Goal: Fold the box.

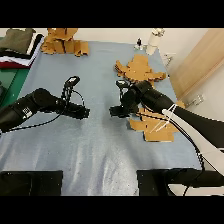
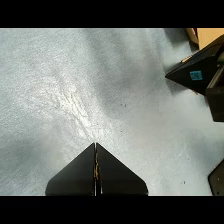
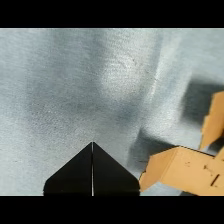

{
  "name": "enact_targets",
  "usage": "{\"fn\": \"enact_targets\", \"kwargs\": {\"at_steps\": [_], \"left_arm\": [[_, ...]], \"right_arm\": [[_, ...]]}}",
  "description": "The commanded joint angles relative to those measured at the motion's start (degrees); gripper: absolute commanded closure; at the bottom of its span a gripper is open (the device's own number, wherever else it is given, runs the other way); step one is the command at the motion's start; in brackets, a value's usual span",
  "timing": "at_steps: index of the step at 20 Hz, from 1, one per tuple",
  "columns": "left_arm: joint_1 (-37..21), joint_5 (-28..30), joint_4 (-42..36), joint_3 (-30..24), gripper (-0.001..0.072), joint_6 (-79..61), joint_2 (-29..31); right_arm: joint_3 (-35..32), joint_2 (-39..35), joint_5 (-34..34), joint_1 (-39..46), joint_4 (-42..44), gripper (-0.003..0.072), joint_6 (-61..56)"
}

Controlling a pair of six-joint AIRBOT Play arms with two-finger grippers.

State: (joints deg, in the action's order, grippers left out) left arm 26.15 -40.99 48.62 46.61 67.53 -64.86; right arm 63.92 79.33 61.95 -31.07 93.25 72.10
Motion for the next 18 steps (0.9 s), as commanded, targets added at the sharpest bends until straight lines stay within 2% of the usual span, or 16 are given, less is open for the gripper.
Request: {"fn": "enact_targets", "kwargs": {"at_steps": [1, 12, 15, 18], "left_arm": [[-0.04, -0.07, -0.17, -0.02, 0.0696, -0.02, -0.09], [-0.07, 0.02, -0.20, -0.02, 0.0695, -0.02, -0.17], [-0.07, 0.09, -0.22, -0.02, 0.0696, -0.02, -0.17], [-0.07, 3.26, -0.26, -0.02, 0.0696, 0.00, -0.17]], "right_arm": [[-0.02, 0.09, -0.02, -0.02, 0.02, 0.0683, -0.04], [-0.02, 0.31, -0.02, -0.02, 0.02, 0.0683, -0.04], [-0.02, 0.31, -1.90, -0.02, 0.24, 0.0683, -0.04], [-0.02, 0.31, -2.47, -0.04, 0.61, 0.0683, -1.09]]}}
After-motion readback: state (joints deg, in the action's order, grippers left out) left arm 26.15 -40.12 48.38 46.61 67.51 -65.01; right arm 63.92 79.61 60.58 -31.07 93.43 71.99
